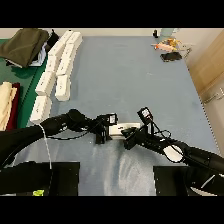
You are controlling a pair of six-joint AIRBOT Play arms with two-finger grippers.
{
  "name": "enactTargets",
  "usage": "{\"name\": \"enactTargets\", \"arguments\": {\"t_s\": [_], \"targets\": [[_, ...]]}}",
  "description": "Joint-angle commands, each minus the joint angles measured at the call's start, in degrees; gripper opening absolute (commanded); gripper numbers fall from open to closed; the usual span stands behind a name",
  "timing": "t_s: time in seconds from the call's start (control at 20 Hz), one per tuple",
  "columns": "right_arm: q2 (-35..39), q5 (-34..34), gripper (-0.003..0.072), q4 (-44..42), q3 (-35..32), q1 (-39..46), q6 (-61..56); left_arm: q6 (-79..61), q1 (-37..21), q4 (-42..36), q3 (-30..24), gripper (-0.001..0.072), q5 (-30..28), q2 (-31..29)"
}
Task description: Fold the box.
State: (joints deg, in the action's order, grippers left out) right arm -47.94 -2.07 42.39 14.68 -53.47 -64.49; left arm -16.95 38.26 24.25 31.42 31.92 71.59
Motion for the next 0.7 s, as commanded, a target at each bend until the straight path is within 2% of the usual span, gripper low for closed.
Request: {"name": "enactTargets", "arguments": {"t_s": [0.0, 0.4, 0.65], "targets": [[-2.62, -0.68, 0.0003, -0.22, -0.48, -0.22, 0.02, -0.13, -0.02, 0.00, 0.07, 0.0439, 0.00, -0.04], [-3.98, -0.66, 0.0004, -0.46, -1.25, -0.22, -0.24, -0.11, -0.02, 0.00, 0.07, 0.0439, 0.00, -0.04], [-0.85, 1.36, 0.0005, -0.44, -1.18, -0.22, -0.22, -0.11, -0.02, 0.02, 0.07, 0.0439, 0.00, -0.04]]}}
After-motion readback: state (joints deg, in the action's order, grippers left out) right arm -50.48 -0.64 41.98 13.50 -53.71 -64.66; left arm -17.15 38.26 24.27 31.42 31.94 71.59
